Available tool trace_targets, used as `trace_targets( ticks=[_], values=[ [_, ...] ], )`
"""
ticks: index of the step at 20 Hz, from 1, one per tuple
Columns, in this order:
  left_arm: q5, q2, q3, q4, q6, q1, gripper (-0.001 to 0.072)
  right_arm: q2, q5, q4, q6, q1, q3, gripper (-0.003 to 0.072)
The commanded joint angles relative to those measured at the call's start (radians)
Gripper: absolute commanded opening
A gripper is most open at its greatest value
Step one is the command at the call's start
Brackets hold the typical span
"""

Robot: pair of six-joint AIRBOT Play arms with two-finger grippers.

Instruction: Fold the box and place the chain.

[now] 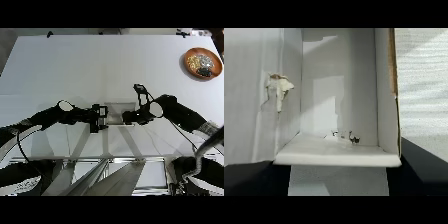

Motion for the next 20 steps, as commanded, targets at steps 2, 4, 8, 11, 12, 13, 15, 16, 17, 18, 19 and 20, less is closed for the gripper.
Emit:
trace_targets(
  ticks=[2,4,8,11,12,13,15,16,17,18,19,20],
  values=[
    [0.0,0.001,0.0,0.0,0.0,0.0,0.0394,-0.024,-0.014,-0.046,0.003,0.018,0.001,0.0533],
    [0.0,0.001,0.0,0.0,0.0,0.0,0.0394,-0.027,-0.024,-0.046,0.003,0.018,0.001,0.0532],
    [0.0,0.001,0.0,0.0,0.0,0.0,0.0394,-0.033,-0.048,-0.047,0.056,0.018,0.001,0.05],
    [0.0,0.001,0.0,0.0,0.0,0.0,0.0394,-0.051,-0.029,-0.057,0.129,0.018,0.001,0.05],
    [0.0,0.001,0.0,0.0,0.0,0.0,0.0394,-0.064,-0.017,-0.057,0.147,0.018,0.001,0.05],
    [0.0,0.001,0.0,0.0,0.0,0.0,0.0394,-0.075,-0.011,-0.066,0.16,0.018,0.002,0.05],
    [0.0,0.001,0.0,0.0,0.0,0.0,0.0394,-0.085,0.002,-0.083,0.161,0.018,0.003,0.0499],
    [0.0,0.001,0.0,0.0,0.0,0.0,0.0394,-0.085,0.01,-0.097,0.161,0.018,0.004,0.0445],
    [0.0,0.001,0.0,0.0,0.0,0.0,0.0394,-0.085,0.016,-0.109,0.161,0.018,0.006,0.0407],
    [0.0,0.001,0.0,0.0,0.0,0.0,0.0394,-0.085,0.02,-0.121,0.161,0.018,0.009,0.0407],
    [0.0,0.001,0.0,0.0,0.0,0.0,0.0394,-0.085,0.023,-0.124,0.161,0.018,0.013,0.0406],
    [0.0,0.001,0.0,0.0,0.0,0.0,0.0394,-0.085,0.025,-0.128,0.161,0.018,0.019,0.04]
  ],
)
